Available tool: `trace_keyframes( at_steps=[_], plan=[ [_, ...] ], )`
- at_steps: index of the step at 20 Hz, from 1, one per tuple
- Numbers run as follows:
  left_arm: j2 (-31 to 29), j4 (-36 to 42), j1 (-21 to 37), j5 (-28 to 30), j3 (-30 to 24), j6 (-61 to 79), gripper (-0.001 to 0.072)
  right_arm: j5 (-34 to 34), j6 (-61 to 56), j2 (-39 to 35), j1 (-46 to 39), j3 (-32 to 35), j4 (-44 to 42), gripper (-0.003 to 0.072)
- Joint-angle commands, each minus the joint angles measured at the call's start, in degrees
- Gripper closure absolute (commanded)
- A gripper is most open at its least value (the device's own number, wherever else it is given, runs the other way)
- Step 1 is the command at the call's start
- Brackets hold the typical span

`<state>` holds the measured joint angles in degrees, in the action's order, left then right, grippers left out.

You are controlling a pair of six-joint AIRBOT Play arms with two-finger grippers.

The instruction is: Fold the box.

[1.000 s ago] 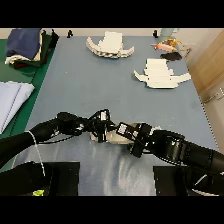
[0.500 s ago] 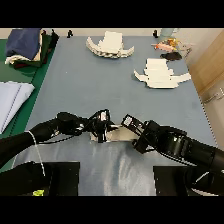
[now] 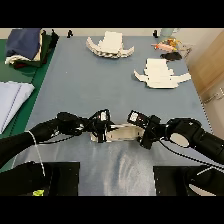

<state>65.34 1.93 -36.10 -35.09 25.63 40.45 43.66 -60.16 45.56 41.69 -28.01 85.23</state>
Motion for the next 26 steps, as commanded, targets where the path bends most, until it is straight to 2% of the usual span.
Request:
trace_keyframes(
  at_steps=[1,5,8,13,21,26],
  plan=[
    [0.02,0.00,0.00,0.02,0.02,0.02,0.0695,-0.52,23.76,-0.13,-8.13,1.44,-18.47,-0.0034],
    [0.02,0.02,0.00,0.02,0.02,0.02,0.0695,2.29,46.53,2.91,-19.21,2.64,-32.85,-0.0034],
    [0.02,0.00,0.00,0.02,0.02,0.02,0.0695,6.71,55.54,7.72,-24.33,2.51,-40.48,-0.0034],
    [0.02,0.00,0.00,0.04,0.02,0.02,0.0695,7.02,56.65,11.43,-24.50,2.51,-43.15,-0.0034],
    [0.02,0.00,0.00,0.02,0.02,0.02,0.0695,12.48,55.06,12.28,-24.48,2.56,-44.15,-0.0034],
    [0.02,0.00,0.00,0.04,0.02,0.02,0.0695,10.21,53.96,12.28,-24.50,2.54,-43.71,-0.0034]
  ],
)
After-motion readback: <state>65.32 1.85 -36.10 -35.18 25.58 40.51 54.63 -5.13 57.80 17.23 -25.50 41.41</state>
